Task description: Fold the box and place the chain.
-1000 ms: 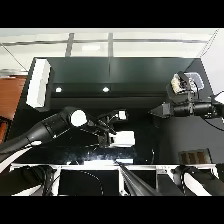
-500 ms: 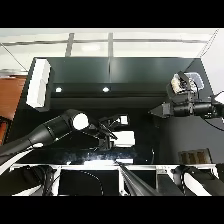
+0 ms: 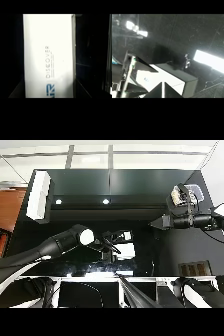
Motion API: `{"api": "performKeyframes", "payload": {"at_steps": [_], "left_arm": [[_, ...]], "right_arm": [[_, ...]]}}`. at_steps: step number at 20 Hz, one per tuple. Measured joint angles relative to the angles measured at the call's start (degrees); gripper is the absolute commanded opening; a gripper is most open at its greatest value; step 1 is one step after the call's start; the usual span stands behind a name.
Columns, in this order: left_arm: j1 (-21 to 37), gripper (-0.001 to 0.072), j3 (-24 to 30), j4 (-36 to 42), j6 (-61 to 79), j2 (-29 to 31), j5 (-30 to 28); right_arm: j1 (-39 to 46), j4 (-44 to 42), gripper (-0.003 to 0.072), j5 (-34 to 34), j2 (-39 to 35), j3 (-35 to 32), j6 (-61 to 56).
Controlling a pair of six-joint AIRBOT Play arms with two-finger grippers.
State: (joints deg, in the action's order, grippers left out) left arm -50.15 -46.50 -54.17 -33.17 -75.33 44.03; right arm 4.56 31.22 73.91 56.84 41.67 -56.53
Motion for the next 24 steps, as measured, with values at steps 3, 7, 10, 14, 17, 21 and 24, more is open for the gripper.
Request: {"api": "performKeyframes", "payload": {"at_steps": [3, 7, 10, 14, 17, 21, 24], "left_arm": [[-1.5, 0.071, 0.0, 2.8, 0.0, -2.4, -4.2], [-2.4, 0.0348, -0.1, 1.5, -2.4, -3.7, -5.1], [-0.5, 0.0334, -0.1, -5.2, -9.9, -2.0, -1.4], [8.0, 0.0334, 1.3, -16.7, -20.9, 5.0, 6.8], [20.4, 0.0334, 3.9, -19.8, -25.1, 12.1, 12.1], [42.4, 0.0334, 7.4, -21.7, -29.6, 17.7, 17.3], [57.0, 0.0334, 8.8, -23.4, -31.7, 19.0, 19.0]], "right_arm": [[0.0, 0.0, 0.0044, 0.0, 0.0, 0.0, 0.0], [0.0, 0.0, 0.0045, 0.0, 0.0, 0.0, 0.0], [0.1, 0.0, 0.0045, 0.0, 0.0, 0.0, 0.0], [0.1, 0.0, 0.0045, 0.0, 0.0, 0.0, 0.0], [0.1, 0.0, 0.0045, -0.2, 0.0, 0.0, 0.0], [0.1, 0.0, 0.0045, -0.3, 0.0, 0.0, 0.2], [0.1, 0.0, 0.0045, -0.7, 0.0, 0.0, 0.3]]}}
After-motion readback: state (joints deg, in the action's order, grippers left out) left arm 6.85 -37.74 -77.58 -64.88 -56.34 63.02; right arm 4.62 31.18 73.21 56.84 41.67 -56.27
